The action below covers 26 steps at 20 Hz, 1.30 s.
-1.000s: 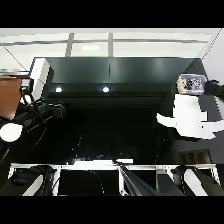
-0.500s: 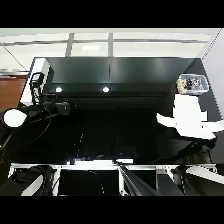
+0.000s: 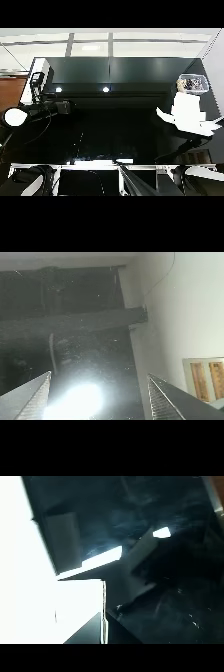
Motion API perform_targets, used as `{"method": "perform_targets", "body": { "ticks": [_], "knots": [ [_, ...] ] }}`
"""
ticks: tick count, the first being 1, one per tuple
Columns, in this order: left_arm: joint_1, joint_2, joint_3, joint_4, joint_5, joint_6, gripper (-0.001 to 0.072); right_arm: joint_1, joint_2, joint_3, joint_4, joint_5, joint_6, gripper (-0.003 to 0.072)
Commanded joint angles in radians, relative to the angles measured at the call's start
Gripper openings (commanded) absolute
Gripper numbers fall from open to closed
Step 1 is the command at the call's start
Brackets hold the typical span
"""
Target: Fold the box and place the chain.
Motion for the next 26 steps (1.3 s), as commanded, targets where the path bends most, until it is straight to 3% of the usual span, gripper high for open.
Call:
{"method": "perform_targets", "body": {
  "ticks": [1,6,11,17,22,23,26],
  "knots": [
    [0.000,-0.003,0.001,0.000,0.003,0.000,0.0710,0.043,-0.003,0.011,-0.011,0.056,-0.049,0.0018],
    [0.000,-0.003,0.001,-0.001,0.003,0.000,0.0710,0.071,0.012,-0.027,0.286,0.223,-0.140,0.0017],
    [0.000,-0.018,-0.002,-0.006,0.010,0.000,0.0708,0.146,0.161,-0.335,0.678,0.079,-0.270,0.0019],
    [-0.004,-0.121,-0.002,-0.193,0.017,0.014,0.0708,0.474,0.412,-0.693,1.001,-0.103,-0.454,0.0019],
    [-0.077,-0.240,0.010,-0.439,0.103,0.157,0.0707,0.783,0.531,-0.809,1.065,-0.307,-0.462,0.0019],
    [-0.073,-0.284,0.026,-0.488,0.060,0.192,0.0707,0.838,0.531,-0.812,1.066,-0.343,-0.449,0.0019],
    [-0.046,-0.467,0.103,-0.731,-0.219,0.531,0.0706,0.953,0.531,-0.812,1.069,-0.421,-0.426,0.0019]
  ]
}}
